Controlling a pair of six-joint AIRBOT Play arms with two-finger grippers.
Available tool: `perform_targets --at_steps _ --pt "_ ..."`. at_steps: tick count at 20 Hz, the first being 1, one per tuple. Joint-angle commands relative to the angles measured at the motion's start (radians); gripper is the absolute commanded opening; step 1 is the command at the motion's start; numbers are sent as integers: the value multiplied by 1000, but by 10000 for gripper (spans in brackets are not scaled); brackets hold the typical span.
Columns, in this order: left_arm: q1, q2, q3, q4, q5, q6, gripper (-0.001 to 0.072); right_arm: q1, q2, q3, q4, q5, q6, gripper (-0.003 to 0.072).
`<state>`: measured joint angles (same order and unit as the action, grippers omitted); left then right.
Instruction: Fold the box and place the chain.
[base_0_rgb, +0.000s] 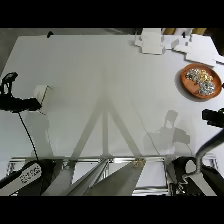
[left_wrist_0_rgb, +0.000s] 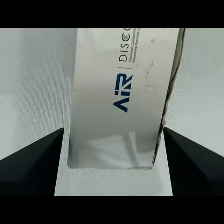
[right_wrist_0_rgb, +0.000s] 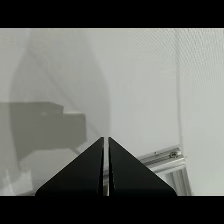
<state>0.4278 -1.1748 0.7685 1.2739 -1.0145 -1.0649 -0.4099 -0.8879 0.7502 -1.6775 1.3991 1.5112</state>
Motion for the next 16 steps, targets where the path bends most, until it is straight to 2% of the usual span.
perform_targets --at_steps 1,6,9,12,16 --pt "-2 53 0 1 17 -20 697 -1 0 0 0 0 0 31" --pt "-25 246 0 -28 98 -20 696 0 0 0 0 0 0 31" --pt "-66 332 0 -28 103 -21 695 0 0 0 0 0 0 31" --pt "-124 383 0 -29 63 -21 695 0 0 0 0 0 0 31" --pt "-208 391 0 -31 -1 -67 695 -1 0 0 0 0 0 31"
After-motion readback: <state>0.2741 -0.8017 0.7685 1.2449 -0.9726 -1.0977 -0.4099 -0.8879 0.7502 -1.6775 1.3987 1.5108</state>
